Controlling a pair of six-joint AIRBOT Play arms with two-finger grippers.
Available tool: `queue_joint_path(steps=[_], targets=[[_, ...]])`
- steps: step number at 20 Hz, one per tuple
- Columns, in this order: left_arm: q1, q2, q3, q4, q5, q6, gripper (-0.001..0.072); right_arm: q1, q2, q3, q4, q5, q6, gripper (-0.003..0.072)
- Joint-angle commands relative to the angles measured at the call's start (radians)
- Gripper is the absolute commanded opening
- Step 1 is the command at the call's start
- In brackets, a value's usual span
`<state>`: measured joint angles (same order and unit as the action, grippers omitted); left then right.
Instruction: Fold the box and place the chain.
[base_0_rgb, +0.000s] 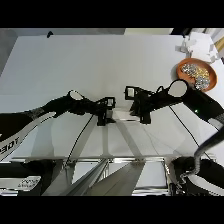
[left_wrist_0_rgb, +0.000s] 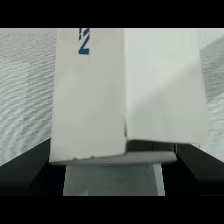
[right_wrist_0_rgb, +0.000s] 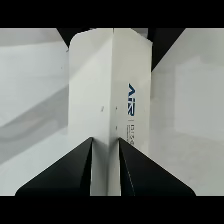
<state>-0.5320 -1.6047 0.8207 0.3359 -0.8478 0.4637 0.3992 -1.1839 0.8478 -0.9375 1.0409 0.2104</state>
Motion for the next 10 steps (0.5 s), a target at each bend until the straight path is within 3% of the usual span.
queue_joint_path(steps=[1,10], targets=[[0.0,0.0,0.0,0.001,-0.002,0.003,0.001,0.001,-0.001,-0.001,-0.01,-0.013,0.003,0.012],[0.0,0.0,0.0,0.001,-0.001,0.003,0.001,0.001,-0.003,-0.008,-0.009,-0.045,0.003,0.0081]])
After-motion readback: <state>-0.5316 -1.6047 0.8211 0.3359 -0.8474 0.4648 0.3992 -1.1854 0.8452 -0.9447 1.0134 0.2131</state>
